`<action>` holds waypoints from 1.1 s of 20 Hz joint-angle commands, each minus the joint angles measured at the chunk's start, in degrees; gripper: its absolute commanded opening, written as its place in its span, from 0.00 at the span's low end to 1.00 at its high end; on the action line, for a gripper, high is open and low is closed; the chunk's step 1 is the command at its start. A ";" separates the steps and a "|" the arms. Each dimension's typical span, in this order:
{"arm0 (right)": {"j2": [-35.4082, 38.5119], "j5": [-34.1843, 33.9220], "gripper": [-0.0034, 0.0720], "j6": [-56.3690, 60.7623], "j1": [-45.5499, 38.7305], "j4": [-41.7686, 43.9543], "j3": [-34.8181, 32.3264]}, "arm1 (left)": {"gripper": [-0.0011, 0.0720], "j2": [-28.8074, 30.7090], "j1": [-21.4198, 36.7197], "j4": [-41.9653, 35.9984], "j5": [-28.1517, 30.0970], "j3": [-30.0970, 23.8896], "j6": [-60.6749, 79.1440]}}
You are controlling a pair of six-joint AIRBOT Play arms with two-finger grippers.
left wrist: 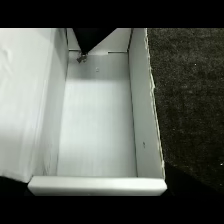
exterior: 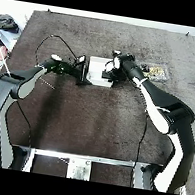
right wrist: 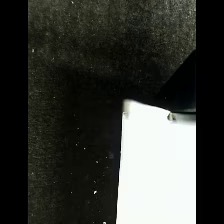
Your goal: Fold the box and place the chain.
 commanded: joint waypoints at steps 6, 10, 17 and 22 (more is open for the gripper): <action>0.98 -0.48 0.55 0.92 0.04 -0.37 0.04 | 0.74 0.00 0.04 0.07 0.00 0.02 0.09; 2.32 -1.09 0.55 0.28 0.04 -0.33 0.07 | 0.74 0.00 0.04 0.07 0.00 0.02 0.09; 4.87 0.09 0.55 -4.59 -0.48 0.11 0.09 | 0.74 0.00 0.04 0.07 0.00 0.02 0.09; 14.27 -0.04 0.54 -14.12 -5.22 -1.18 0.11 | 0.74 0.00 0.04 0.07 -0.02 0.02 0.09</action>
